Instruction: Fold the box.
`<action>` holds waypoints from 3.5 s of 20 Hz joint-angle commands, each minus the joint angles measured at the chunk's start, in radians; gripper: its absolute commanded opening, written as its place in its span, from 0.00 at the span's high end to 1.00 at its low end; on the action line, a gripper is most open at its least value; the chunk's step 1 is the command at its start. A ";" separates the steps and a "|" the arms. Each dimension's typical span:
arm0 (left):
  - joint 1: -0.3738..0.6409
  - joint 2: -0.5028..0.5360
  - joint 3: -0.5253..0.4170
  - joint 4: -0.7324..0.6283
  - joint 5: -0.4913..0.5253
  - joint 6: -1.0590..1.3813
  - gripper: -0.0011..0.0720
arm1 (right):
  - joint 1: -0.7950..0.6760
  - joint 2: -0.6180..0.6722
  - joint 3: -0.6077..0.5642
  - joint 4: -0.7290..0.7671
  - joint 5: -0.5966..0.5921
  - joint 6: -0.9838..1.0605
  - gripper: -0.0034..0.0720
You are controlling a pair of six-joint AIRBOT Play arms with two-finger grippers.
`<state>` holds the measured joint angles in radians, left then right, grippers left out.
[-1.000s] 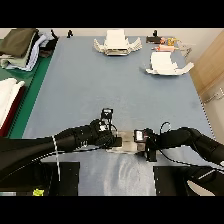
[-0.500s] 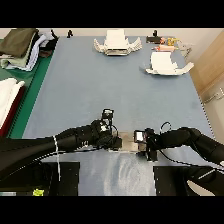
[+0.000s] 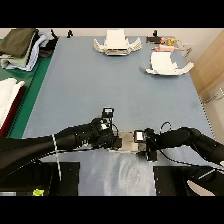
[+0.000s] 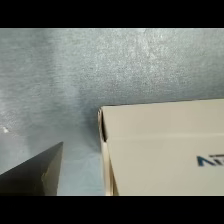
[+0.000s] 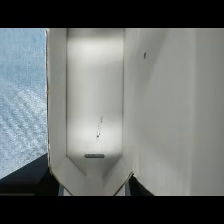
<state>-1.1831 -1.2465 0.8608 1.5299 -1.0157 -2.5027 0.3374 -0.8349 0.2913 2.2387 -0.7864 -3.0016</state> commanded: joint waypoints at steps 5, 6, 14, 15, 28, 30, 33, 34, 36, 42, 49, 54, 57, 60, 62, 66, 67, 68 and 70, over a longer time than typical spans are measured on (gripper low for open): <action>0.000 0.101 0.093 0.066 -0.216 0.000 0.14 | 0.001 0.001 0.001 0.001 -0.001 0.000 0.33; 0.000 0.110 0.093 0.064 -0.208 0.000 0.14 | 0.001 0.001 0.001 0.001 -0.001 0.000 0.33; 0.020 0.170 0.123 -0.007 -0.355 0.129 0.97 | 0.001 0.001 0.001 0.001 -0.001 0.000 0.33; 0.037 0.200 0.115 -0.026 -0.384 0.167 0.97 | 0.001 0.001 0.001 0.001 -0.001 0.000 0.33; 0.666 0.539 -0.279 -0.451 0.071 1.722 0.00 | 0.001 0.001 0.001 0.001 -0.001 0.000 0.33; 0.658 0.496 -0.293 -0.462 0.139 1.887 0.00 | 0.001 0.001 0.001 0.001 -0.001 0.000 0.33; 0.607 0.396 -0.306 -0.484 0.151 2.087 0.00 | 0.001 0.001 0.001 0.001 -0.001 0.000 0.33; 0.582 0.365 -0.307 -0.488 0.152 2.142 0.00 | 0.001 0.001 0.001 0.001 -0.001 0.000 0.33; 0.525 0.307 -0.307 -0.499 0.156 2.237 0.00 | 0.001 0.001 0.001 0.001 -0.001 0.000 0.33; 0.458 0.245 -0.307 -0.523 0.231 2.251 0.00 | 0.001 0.001 0.001 0.001 -0.001 0.000 0.33; 0.547 0.264 -0.358 -0.753 0.230 2.568 0.00 | 0.001 0.001 0.001 0.000 -0.001 0.000 0.33; 0.534 0.263 -0.449 -0.941 0.279 2.761 0.00 | 0.001 0.001 0.001 0.000 -0.001 0.000 0.33; 0.533 0.263 -0.462 -0.995 0.293 2.762 0.00 | 0.001 0.001 0.001 0.000 -0.001 0.000 0.33; 0.500 0.254 -0.465 -1.044 0.336 2.768 0.00 | 0.001 0.001 0.001 0.000 -0.001 0.000 0.33; 0.474 0.236 -0.465 -1.094 0.359 2.798 0.00 | 0.001 0.001 0.001 0.000 -0.001 0.000 0.33; 0.454 0.209 -0.465 -1.111 0.379 2.801 0.00 | 0.001 0.001 0.001 0.000 -0.001 0.000 0.33; 0.453 0.201 -0.465 -1.112 0.380 2.801 0.00 | 0.001 0.001 0.001 0.000 -0.001 0.000 0.33; 0.452 0.192 -0.465 -1.119 0.379 2.800 0.00 | 0.001 0.001 0.001 0.000 -0.001 0.000 0.33; 0.446 0.178 -0.465 -1.122 0.378 2.798 0.00 | 0.001 0.001 0.001 0.000 -0.001 0.000 0.33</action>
<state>-0.7288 -1.0492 0.3962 0.4225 -0.6411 0.2928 0.3378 -0.8349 0.2913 2.2391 -0.7876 -3.0016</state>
